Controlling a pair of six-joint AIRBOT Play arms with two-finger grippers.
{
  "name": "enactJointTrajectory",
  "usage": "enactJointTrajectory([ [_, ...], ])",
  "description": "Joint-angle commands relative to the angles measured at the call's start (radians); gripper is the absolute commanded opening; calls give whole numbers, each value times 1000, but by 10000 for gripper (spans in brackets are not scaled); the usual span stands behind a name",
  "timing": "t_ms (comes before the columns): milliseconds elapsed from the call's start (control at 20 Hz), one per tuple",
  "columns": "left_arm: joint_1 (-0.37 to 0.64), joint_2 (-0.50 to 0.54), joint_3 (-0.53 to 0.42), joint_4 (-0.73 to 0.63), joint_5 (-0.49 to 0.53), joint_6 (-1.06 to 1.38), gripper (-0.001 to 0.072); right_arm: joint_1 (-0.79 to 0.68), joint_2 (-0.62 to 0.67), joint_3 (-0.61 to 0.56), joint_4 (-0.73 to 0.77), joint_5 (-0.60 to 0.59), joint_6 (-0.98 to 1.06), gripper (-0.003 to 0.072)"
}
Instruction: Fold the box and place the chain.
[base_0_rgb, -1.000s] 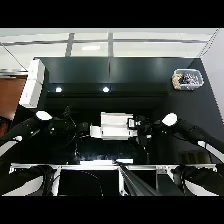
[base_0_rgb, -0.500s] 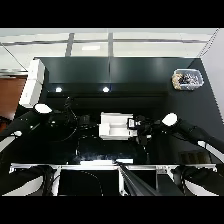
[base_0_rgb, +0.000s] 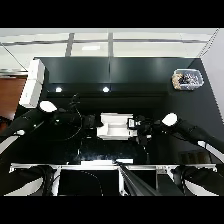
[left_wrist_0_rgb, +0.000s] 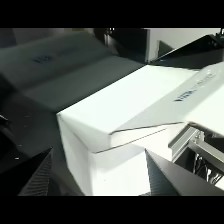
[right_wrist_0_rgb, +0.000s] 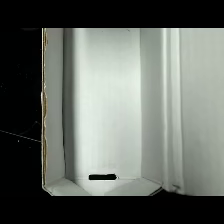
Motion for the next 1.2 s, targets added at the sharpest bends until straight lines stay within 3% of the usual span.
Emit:
enactJointTrajectory([
  [0,-43,1,35,92,-16,-79,638,0,0,0,0,0,0,316],
  [200,-100,1,104,312,-73,-261,637,0,0,0,0,0,0,316],
  [700,-190,0,170,312,-73,-340,614,0,0,0,0,0,0,316],
  [800,-200,0,170,313,-73,-354,457,0,0,0,0,0,0,316],
  [1150,-245,0,170,406,-16,-473,457,0,0,0,0,0,0,317],
])
